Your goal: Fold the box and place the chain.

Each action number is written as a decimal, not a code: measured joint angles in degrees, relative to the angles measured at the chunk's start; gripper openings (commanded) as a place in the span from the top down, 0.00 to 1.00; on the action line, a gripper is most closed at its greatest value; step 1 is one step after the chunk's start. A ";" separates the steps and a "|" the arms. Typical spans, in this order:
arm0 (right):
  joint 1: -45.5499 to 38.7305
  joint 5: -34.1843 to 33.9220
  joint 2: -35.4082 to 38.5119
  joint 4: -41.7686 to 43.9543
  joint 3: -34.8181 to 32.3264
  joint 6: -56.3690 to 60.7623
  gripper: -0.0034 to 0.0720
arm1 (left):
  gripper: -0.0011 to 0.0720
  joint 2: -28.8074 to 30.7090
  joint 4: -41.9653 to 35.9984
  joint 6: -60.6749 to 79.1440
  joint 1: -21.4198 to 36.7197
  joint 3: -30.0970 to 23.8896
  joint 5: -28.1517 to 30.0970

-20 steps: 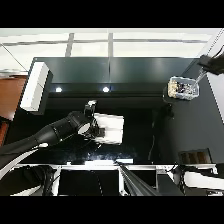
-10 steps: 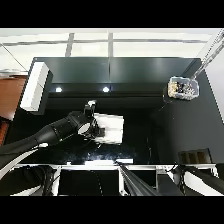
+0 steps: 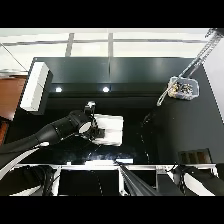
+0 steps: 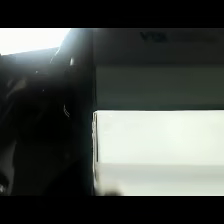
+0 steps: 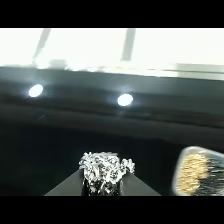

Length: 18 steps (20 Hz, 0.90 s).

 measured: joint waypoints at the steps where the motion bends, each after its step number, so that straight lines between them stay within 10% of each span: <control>1: 1.33 1.18 0.11 0.17 0.00 -0.28 0.92 | 0.94 0.02 0.46 -0.55 0.31 0.17 0.13; 18: 13.99 12.85 0.13 8.94 -0.87 -4.07 0.92 | 0.94 -0.46 2.40 -1.75 3.37 0.63 1.22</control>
